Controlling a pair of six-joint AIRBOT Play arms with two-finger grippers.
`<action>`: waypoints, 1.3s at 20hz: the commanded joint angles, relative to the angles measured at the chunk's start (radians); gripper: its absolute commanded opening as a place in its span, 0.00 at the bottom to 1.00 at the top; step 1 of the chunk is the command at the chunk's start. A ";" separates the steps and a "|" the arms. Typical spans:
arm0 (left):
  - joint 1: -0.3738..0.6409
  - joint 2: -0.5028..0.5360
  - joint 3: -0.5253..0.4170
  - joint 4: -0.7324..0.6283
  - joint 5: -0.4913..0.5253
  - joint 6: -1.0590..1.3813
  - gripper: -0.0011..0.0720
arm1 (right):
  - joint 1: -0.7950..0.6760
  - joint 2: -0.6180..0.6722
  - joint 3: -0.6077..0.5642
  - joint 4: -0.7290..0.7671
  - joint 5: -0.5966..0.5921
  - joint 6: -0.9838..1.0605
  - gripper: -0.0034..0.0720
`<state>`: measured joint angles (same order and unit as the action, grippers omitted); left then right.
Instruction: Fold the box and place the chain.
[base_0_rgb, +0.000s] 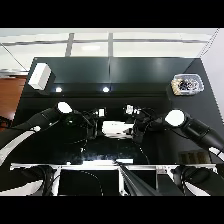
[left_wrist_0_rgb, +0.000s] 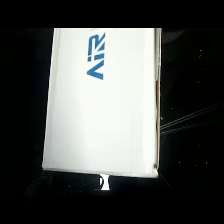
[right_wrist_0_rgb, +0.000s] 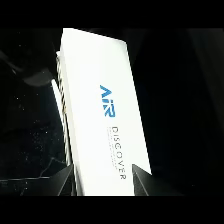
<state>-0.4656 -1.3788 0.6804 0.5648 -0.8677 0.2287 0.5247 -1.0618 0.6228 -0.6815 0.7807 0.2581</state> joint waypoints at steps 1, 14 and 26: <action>0.000 -0.001 0.000 0.000 0.001 -0.001 0.55 | 0.001 -0.020 0.000 0.000 0.001 0.000 0.60; 0.000 -0.001 0.000 0.000 0.002 -0.001 0.55 | -0.006 0.011 0.001 -0.008 0.017 0.143 0.54; 0.000 -0.001 0.000 0.000 0.002 -0.001 0.55 | -0.026 0.106 0.031 0.011 0.168 0.682 0.07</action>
<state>-0.4656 -1.3788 0.6804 0.5640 -0.8661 0.2279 0.4992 -0.9730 0.6426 -0.6827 0.8818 0.6430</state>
